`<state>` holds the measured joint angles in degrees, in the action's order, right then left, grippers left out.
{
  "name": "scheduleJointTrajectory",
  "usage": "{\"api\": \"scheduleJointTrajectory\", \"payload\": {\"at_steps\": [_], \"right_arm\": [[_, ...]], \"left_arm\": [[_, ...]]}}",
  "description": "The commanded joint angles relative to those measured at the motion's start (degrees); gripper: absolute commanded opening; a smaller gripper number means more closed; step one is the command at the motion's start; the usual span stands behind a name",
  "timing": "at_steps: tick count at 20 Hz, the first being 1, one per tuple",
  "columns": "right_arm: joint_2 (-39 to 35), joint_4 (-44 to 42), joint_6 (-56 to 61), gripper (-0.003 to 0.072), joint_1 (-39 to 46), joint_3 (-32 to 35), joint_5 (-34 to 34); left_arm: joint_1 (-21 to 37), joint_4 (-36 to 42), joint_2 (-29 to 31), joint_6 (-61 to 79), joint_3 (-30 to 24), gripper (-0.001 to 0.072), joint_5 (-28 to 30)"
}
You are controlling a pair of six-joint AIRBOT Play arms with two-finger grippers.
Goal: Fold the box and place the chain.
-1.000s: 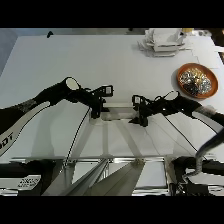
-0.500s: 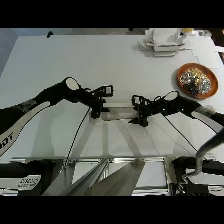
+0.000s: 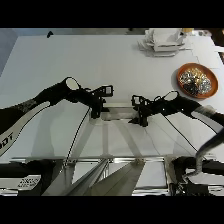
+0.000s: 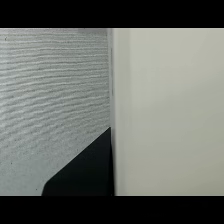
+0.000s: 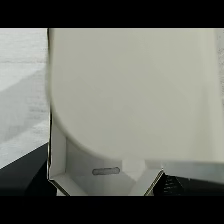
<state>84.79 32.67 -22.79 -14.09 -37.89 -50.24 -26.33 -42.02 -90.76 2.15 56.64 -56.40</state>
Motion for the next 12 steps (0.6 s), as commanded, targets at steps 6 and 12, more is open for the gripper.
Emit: {"api": "scheduleJointTrajectory", "payload": {"at_steps": [6,12], "right_arm": [[0.0,0.1,0.0,0.0341,0.0,0.0,0.1],[0.0,0.1,0.0,0.0341,0.0,0.0,0.1]], "left_arm": [[0.0,0.0,0.0,0.0,0.0,0.0015,0.0],[-0.2,1.7,0.0,0.0,0.0,0.0016,-0.4]]}}
